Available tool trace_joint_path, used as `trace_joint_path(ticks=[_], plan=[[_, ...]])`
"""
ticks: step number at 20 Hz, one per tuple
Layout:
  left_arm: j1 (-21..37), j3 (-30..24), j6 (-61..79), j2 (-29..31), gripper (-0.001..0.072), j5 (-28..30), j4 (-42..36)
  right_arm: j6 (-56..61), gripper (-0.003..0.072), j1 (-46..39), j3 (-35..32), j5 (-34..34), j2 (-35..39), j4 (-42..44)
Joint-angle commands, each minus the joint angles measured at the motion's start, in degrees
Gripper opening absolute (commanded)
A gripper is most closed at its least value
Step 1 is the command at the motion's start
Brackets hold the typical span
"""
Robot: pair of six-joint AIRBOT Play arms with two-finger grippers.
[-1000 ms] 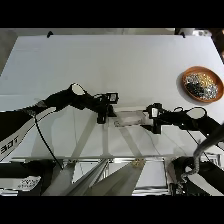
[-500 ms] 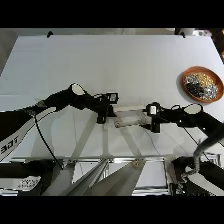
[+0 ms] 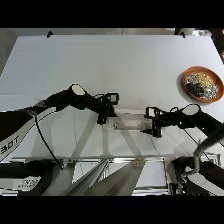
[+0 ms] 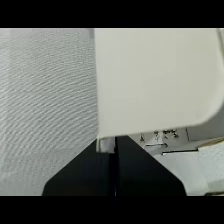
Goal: Fold the box and place the chain.
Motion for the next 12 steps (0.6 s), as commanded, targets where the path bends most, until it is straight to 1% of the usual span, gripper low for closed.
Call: trace_joint_path(ticks=[1,4,6,12], plan=[[0.02,0.02,-0.04,-0.04,0.0011,0.15,0.15,0.48,0.0653,-0.02,-0.26,-2.49,-0.07,0.92],[0.02,0.02,-0.04,-0.04,0.0011,0.15,0.15,-4.48,0.0651,-0.02,-0.26,-2.75,-0.15,5.29],[0.02,0.02,-0.04,-0.04,0.0011,0.15,0.15,-6.23,0.0638,-0.02,-0.26,-2.93,-0.33,5.64],[0.02,0.02,-0.04,-0.04,0.0011,0.17,0.15,-8.15,0.0634,0.07,-0.26,-3.61,-1.11,5.66]])
